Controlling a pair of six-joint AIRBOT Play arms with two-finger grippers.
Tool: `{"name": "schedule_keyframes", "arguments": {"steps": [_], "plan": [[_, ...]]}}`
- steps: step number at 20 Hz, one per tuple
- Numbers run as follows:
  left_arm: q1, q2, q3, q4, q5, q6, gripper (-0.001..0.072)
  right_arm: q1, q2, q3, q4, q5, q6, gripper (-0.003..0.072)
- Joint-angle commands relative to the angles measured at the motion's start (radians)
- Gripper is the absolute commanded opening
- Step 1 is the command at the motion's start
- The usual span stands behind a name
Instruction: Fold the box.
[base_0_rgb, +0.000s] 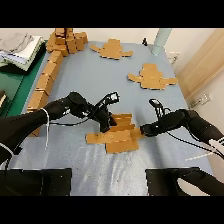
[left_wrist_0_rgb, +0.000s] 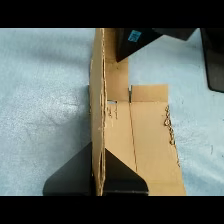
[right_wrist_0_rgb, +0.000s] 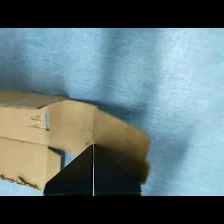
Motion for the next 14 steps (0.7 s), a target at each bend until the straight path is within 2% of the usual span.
{"name": "schedule_keyframes", "arguments": {"steps": [1, 14], "plan": [[0.0, 0.0, 0.001, -0.003, -0.014, 0.021, 0.001, 0.001, 0.0, -0.001, -0.066, 0.019, 0.031, 0.0001], [0.0, -0.015, -0.002, -0.026, -0.014, 0.045, 0.001, 0.003, 0.015, 0.0, -0.035, 0.05, 0.048, 0.0002]]}}
